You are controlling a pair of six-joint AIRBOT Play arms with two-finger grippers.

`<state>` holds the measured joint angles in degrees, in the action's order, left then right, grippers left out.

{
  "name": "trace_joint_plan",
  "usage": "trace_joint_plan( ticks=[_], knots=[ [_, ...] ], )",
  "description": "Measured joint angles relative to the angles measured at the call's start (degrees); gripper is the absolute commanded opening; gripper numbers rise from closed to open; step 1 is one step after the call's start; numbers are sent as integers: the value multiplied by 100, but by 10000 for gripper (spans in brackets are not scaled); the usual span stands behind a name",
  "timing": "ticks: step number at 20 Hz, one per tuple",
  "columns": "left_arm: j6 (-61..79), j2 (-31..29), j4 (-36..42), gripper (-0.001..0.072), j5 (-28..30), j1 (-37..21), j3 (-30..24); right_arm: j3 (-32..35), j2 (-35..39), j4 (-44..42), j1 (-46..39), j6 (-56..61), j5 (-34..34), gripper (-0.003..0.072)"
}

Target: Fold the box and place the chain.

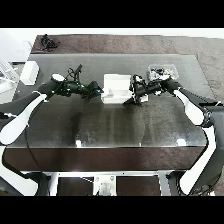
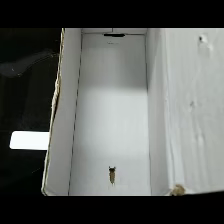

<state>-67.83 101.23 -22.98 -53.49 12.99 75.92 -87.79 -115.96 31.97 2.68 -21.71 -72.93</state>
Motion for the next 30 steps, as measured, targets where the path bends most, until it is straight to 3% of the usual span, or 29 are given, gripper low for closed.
trace_joint_plan(
  ticks=[12, 21, 30],
  knots=[
    [-516, 0, -208, 318, 94, 125, 66, 0, 0, 0, 0, 0, 0, 582],
    [-1615, 0, -1381, 317, -254, 258, 643, 0, 0, -2, 0, 2, 0, 581],
    [-1993, 2, -1722, 317, -170, 437, 752, 0, 0, -2, 0, 2, 0, 582]
  ],
)
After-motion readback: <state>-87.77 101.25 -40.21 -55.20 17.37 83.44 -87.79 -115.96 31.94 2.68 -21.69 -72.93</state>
